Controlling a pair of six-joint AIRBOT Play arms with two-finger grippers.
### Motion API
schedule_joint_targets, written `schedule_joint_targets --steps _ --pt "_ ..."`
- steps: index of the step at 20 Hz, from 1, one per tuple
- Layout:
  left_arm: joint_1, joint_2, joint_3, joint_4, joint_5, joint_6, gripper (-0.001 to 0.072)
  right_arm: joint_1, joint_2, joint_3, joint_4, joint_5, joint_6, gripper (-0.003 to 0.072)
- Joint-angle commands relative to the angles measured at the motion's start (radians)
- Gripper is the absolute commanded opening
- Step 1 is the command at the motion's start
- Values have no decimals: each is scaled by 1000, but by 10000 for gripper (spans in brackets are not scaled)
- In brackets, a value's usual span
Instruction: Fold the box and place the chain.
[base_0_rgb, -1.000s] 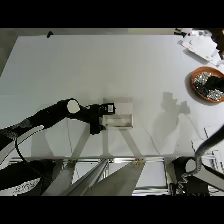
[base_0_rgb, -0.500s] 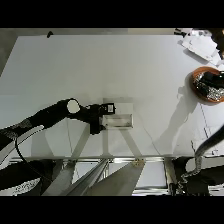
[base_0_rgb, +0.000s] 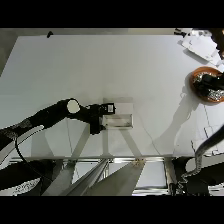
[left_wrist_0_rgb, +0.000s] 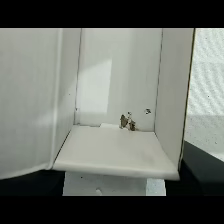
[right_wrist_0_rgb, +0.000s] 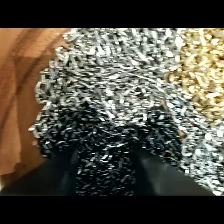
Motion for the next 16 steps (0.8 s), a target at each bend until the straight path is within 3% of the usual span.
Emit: schedule_joint_targets --steps 1,5,6,8,9,16 --pt "0 0 0 0 0 0 412 0 -22 -2 -31 74 16 280" --pt "0 0 0 0 0 0 412 0 -22 -2 -43 166 14 249" --pt "0 0 0 0 0 0 412 0 -22 -2 -47 180 14 209" --pt "0 0 0 0 0 0 412 0 -22 -2 -47 207 6 61" --pt "0 0 0 0 0 0 412 0 -22 -2 -45 230 6 33" --pt "0 0 0 0 0 0 412 0 20 -2 -37 288 -2 10"
